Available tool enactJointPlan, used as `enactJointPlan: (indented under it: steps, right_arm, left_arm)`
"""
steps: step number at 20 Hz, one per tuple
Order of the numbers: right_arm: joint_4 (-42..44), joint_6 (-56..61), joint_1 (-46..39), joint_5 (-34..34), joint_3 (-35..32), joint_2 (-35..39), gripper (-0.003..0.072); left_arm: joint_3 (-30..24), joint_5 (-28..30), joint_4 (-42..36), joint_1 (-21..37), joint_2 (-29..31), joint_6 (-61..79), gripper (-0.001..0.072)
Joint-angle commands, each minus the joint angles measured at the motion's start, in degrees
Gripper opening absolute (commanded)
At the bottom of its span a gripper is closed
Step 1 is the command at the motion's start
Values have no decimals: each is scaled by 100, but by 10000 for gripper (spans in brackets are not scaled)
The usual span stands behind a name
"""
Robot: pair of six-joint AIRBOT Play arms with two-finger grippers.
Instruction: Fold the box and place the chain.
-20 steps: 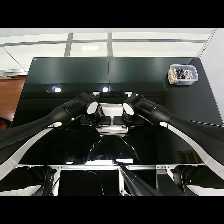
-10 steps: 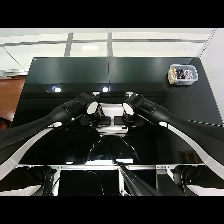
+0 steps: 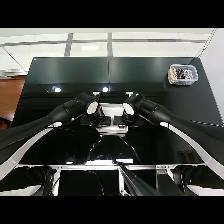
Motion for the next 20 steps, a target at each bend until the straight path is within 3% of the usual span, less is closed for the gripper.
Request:
enactJointPlan:
  steps: [1, 5, 7, 10, 12, 14, 17, 20]
  right_arm:
    - [-13, -328, 4, 203, 7, 293, 381]
    - [-380, -931, 2, 699, 7, 1416, 374]
    - [-1602, -1012, -42, 841, 4, 2057, 374]
    - [-4232, -1169, -417, 1086, -9, 2380, 373]
    - [-4835, -1102, -1165, 284, -203, 2374, 376]
    - [-4266, -1008, -2201, -977, -455, 2260, 710]
    - [-2275, -1003, -3762, -2201, -350, 1576, 707]
    - [-636, -1108, -4699, -2055, 758, 446, 707]
  left_arm:
    - [2, -24, -2, 4, -4, 2, 24]
    - [2, -17, -2, 4, -4, 2, 23]
    - [2, -17, 0, 4, -4, 0, 23]
    - [2, 4, -2, 4, -4, 0, 23]
    - [2, 2, 0, 4, -4, 0, 23]
    - [2, -7, -2, 4, -4, 0, 23]
    - [2, -7, 0, 20, -4, 2, 23]
    - [2, 11, 0, 44, -4, 0, 23]
